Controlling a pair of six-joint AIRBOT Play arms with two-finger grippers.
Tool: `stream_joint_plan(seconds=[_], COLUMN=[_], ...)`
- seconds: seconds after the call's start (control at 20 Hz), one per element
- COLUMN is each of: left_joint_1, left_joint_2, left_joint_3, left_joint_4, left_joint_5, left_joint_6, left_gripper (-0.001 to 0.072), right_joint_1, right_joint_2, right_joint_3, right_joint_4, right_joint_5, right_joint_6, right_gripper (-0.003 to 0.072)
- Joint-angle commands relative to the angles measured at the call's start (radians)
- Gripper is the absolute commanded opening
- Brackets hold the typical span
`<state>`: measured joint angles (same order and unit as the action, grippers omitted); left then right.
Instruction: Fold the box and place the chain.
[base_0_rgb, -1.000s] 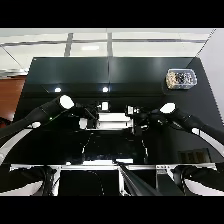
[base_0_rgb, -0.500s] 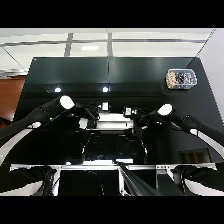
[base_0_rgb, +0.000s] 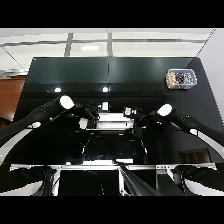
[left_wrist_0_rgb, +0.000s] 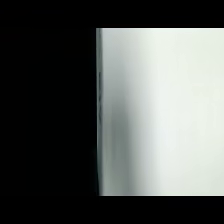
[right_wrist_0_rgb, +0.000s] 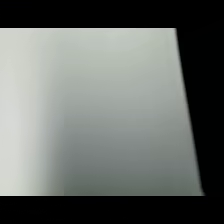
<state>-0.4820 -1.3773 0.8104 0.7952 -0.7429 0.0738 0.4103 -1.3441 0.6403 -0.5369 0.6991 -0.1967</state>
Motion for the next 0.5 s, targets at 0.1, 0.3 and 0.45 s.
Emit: stream_joint_plan(seconds=[0.1, 0.3, 0.45], left_joint_1=[0.000, 0.000, 0.000], left_joint_2=[0.000, 0.000, 0.000], left_joint_3=[0.000, 0.000, 0.000], left_joint_4=[0.000, 0.000, 0.000], left_joint_5=[0.000, 0.000, 0.000], left_joint_6=[0.001, 0.001, 0.001], left_gripper=[0.0031, 0.0031, 0.0031], right_joint_1=[0.025, 0.028, 0.028], right_joint_2=[-0.003, -0.003, -0.003], right_joint_3=[0.000, 0.000, 0.000], right_joint_4=[-0.039, -0.044, -0.044], right_joint_5=[-0.030, -0.033, -0.033], right_joint_6=[0.032, 0.036, 0.036], right_gripper=[0.0661, 0.0661, 0.0661])
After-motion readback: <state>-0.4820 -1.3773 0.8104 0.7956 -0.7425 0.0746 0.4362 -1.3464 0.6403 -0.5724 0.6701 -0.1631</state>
